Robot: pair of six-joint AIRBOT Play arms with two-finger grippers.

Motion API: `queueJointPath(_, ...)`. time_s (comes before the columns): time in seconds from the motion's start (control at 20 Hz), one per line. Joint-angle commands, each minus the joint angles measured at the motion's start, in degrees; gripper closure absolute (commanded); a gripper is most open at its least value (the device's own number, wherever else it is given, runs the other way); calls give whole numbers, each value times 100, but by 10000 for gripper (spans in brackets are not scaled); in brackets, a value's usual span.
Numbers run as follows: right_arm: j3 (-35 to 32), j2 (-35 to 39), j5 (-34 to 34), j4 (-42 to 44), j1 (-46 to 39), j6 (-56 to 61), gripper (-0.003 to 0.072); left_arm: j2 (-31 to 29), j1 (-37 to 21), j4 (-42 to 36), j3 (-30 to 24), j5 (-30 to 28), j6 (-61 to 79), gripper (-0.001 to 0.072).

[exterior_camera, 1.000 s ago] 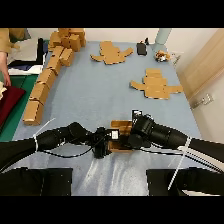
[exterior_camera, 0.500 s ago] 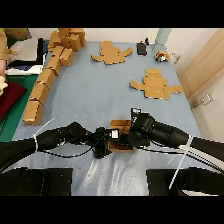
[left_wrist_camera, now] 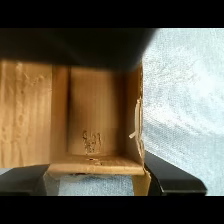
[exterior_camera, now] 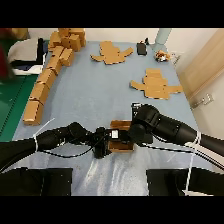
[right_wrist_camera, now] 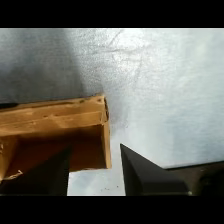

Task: Fold the box.

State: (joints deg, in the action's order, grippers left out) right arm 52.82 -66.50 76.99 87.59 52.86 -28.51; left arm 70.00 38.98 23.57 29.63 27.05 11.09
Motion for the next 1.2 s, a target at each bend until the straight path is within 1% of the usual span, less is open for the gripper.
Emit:
queueJointPath(0.0, 70, 92, 466, 13, -13, -2, 287, 0, -4, 2, 7, -2, 2, 187)
queueJointPath(0.1, 68, 238, 522, 15, -15, -4, 288, 2, -4, 2, 7, -2, 2, 188)
queueJointPath(0.15, 68, 319, 586, -11, -17, -2, 361, 2, -4, 2, 7, -2, 2, 187)
queueJointPath(0.2, 68, 387, 791, -70, -59, -2, 483, 2, -4, 2, 7, -2, 2, 187)
queueJointPath(0.25, 68, 415, 1152, -197, -129, -7, 596, 2, -4, 2, 7, -2, 2, 187)
queueJointPath(0.3, 66, 415, 1554, -417, -221, -70, 674, 2, -4, 2, 7, -2, 2, 187)
queueJointPath(0.35, 52, 396, 1814, -708, -337, -249, 681, 2, -4, 2, 7, -2, 2, 187)
queueJointPath(0.4, 17, 380, 1818, -973, -566, -564, 682, 2, -4, 2, 7, 0, 2, 188)
queueJointPath(0.45, -26, 358, 1631, -1040, -905, -931, 682, 2, -4, 0, 7, -2, 2, 187)
queueJointPath(0.5, -59, 317, 1231, -968, -1401, -1373, 683, 0, -4, 0, 7, -2, 2, 187)
queueJointPath(0.55, -61, 238, 636, -678, -1996, -1939, 683, 2, -2, 2, 7, -2, 2, 187)
queueJointPath(0.6, -61, 144, -59, -61, -2618, -2653, 684, 2, -4, 2, 7, -4, 2, 187)
queueJointPath(0.65, -61, 4, -778, 1088, -3329, -3735, 683, 2, -4, 2, 7, -4, 2, 187)
queueJointPath(0.7, -52, -186, -1198, 2450, -3967, -4968, 683, 2, -4, 2, 7, -2, 2, 187)
queueJointPath(0.75, -39, -461, -1283, 3969, -4562, -6238, 683, 0, -4, 2, 7, -2, 2, 187)
queueJointPath(0.8, -2, -769, -1073, 5027, -4977, -7049, 683, 2, -4, 2, 7, -2, 2, 187)
queueJointPath(0.85, 42, -1104, -767, 5716, -5241, -7486, 683, 2, -4, 0, 7, -2, 2, 188)
queueJointPath(0.9, 98, -1453, -420, 6078, -5355, -7713, 683, 2, -4, 0, 7, -2, 2, 187)
queueJointPath(1.0, 125, -1919, -35, 6183, -5248, -8188, 683, 0, -4, 0, 7, -2, 2, 187)
queueJointPath(1.05, 118, -2009, 98, 6183, -5090, -8511, 684, 2, -4, 2, 7, -4, 2, 188)
queueJointPath(1.15, 87, -1904, 238, 6168, -4732, -9049, 683, 2, -4, 0, 7, -2, 2, 187)
